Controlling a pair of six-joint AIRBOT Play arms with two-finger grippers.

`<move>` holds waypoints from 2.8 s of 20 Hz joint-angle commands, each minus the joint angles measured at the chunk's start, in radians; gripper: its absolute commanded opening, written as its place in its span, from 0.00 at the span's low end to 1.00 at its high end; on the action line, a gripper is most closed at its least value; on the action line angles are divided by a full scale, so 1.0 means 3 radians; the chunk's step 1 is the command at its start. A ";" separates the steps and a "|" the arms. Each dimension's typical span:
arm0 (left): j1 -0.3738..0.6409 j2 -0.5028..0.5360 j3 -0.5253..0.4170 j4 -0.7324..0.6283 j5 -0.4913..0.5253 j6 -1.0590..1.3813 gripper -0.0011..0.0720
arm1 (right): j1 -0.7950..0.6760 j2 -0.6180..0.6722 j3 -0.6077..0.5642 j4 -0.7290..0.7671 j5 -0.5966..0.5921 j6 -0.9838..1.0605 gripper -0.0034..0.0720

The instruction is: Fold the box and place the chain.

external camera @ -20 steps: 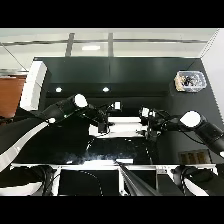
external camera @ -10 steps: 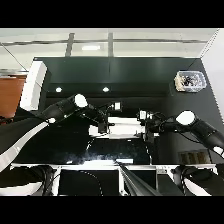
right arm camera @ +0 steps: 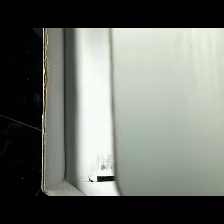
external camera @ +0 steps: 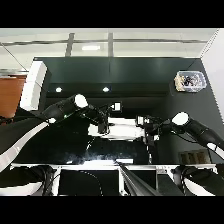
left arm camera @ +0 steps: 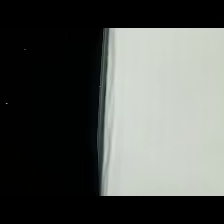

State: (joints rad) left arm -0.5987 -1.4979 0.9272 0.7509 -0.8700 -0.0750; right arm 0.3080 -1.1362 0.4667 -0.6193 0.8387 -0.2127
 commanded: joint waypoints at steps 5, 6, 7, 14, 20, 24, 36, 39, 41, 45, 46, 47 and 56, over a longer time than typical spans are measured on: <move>0.0000 -0.0003 -0.0003 -0.0001 0.0010 0.0000 0.05 | -0.0001 -0.0066 -0.0009 -0.0003 -0.0142 -0.0095 0.89; 0.0000 -0.0003 -0.0003 -0.0001 0.0010 0.0000 0.05 | -0.0001 -0.0084 -0.0014 -0.0003 -0.0140 -0.0095 0.89; 0.0000 -0.0003 -0.0003 -0.0001 0.0010 0.0000 0.05 | -0.0001 -0.0103 -0.0014 -0.0003 -0.0140 -0.0095 0.89; 0.0000 -0.0003 -0.0003 -0.0001 0.0010 0.0000 0.05 | 0.0039 -0.0169 -0.0013 -0.0022 -0.0187 -0.0100 0.89; 0.0000 -0.0003 -0.0003 -0.0003 0.0010 0.0000 0.05 | 0.0039 -0.0169 -0.0013 -0.0020 -0.0187 -0.0100 0.89; 0.0000 -0.0003 -0.0003 -0.0003 0.0009 -0.0001 0.05 | 0.0038 -0.0164 -0.0013 -0.0031 -0.0116 -0.0100 0.89; 0.0005 0.0045 0.0000 0.0004 -0.0086 -0.0098 0.09 | 0.0039 -0.0164 -0.0013 -0.0092 -0.0179 -0.0102 0.31; 0.0047 0.0247 0.0000 0.0212 -0.0148 -0.0423 0.75 | 0.0039 -0.0164 -0.0013 -0.0092 -0.0179 -0.0100 0.31; 0.0098 0.0458 0.0000 0.0581 -0.0276 -0.0801 0.79 | 0.0039 -0.0164 -0.0013 -0.0090 -0.0181 -0.0100 0.31; 0.0159 0.0862 -0.0001 0.1255 -0.0835 -0.1863 0.74 | 0.0039 -0.0164 -0.0013 -0.0090 -0.0181 -0.0100 0.31; 0.0159 0.0927 -0.0001 0.1340 -0.0993 -0.2132 0.55 | 0.0039 -0.0164 -0.0013 -0.0090 -0.0181 -0.0100 0.31; 0.0159 0.0969 -0.0001 0.1349 -0.1158 -0.2349 0.31 | 0.0039 -0.0164 -0.0013 -0.0089 -0.0181 -0.0100 0.31; 0.0046 0.0908 -0.0366 -0.0580 -0.0318 -0.2337 0.05 | 0.0039 -0.0164 -0.0013 -0.0089 -0.0181 -0.0100 0.31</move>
State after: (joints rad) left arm -0.5823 -1.2209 0.8524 0.7994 -1.1439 -0.8001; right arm 0.3195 -1.1862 0.4637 -0.6464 0.7845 -0.2428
